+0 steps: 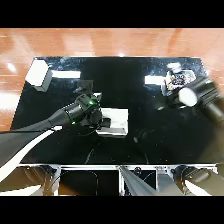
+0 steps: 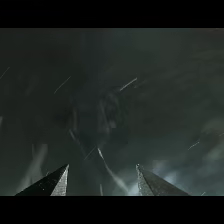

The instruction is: Fold the box and place the chain.

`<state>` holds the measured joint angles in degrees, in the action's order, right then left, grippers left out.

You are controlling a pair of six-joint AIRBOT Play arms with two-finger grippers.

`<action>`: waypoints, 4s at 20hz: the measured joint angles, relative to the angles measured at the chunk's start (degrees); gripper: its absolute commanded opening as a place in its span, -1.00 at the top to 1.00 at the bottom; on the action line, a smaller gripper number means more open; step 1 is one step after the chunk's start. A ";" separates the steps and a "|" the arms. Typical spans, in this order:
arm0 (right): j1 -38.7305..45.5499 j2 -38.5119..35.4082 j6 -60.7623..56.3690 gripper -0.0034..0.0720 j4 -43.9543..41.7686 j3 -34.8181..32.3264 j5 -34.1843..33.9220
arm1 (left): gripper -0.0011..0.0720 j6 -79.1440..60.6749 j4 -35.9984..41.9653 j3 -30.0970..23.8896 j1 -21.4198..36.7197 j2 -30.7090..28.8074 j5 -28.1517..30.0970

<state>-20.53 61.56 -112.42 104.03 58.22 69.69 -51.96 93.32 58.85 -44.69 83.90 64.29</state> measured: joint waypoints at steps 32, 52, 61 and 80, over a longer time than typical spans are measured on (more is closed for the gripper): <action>29.07 46.66 10.99 0.84 -13.35 38.62 -8.35 | 0.92 -0.02 0.44 0.00 0.00 0.00 -0.15; 28.68 23.89 19.21 0.84 -15.32 55.76 -2.64 | 0.92 -0.09 0.83 0.00 0.00 0.00 -0.11; 21.27 7.93 24.04 0.83 -16.94 56.30 7.23 | 0.92 -0.09 0.85 0.00 0.00 0.00 -0.31; -17.84 -9.55 23.32 0.84 -28.79 26.34 8.59 | 0.92 -0.07 0.83 0.00 0.00 0.00 -0.48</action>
<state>-38.37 52.01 -89.10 75.24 84.55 78.28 -52.03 94.15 58.85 -44.69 83.90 63.81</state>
